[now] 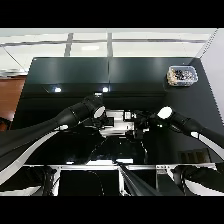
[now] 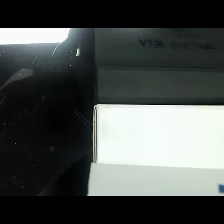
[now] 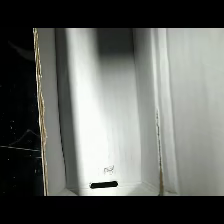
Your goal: Fold the box and place the chain.
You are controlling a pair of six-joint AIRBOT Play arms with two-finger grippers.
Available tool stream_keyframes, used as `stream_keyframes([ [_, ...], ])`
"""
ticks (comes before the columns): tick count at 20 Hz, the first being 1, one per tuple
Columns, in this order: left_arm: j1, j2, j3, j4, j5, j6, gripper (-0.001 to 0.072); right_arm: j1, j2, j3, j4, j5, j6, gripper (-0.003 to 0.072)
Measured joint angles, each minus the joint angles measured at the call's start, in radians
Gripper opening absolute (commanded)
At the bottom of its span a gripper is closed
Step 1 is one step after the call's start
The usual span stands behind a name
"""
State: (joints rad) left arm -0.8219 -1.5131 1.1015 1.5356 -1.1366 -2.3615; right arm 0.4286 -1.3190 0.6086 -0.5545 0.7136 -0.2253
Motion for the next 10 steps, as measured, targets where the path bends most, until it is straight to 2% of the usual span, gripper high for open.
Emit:
stream_keyframes([
  [6, 0.000, 0.000, 0.000, -0.002, 0.000, 0.001, 0.0029, 0.000, 0.000, 0.000, 0.000, 0.001, 0.000, 0.0031],
  [7, 0.000, 0.000, 0.000, -0.002, 0.000, 0.001, 0.0029, 0.000, 0.000, 0.000, 0.000, 0.001, 0.000, 0.0413],
  [8, 0.000, 0.000, 0.000, -0.003, 0.000, 0.001, 0.0029, 0.000, 0.000, 0.000, 0.000, 0.001, 0.000, 0.0718],
  [10, 0.000, 0.000, 0.000, -0.004, -0.001, 0.002, 0.0029, 0.000, 0.002, 0.000, 0.000, 0.001, 0.006, 0.0718],
])
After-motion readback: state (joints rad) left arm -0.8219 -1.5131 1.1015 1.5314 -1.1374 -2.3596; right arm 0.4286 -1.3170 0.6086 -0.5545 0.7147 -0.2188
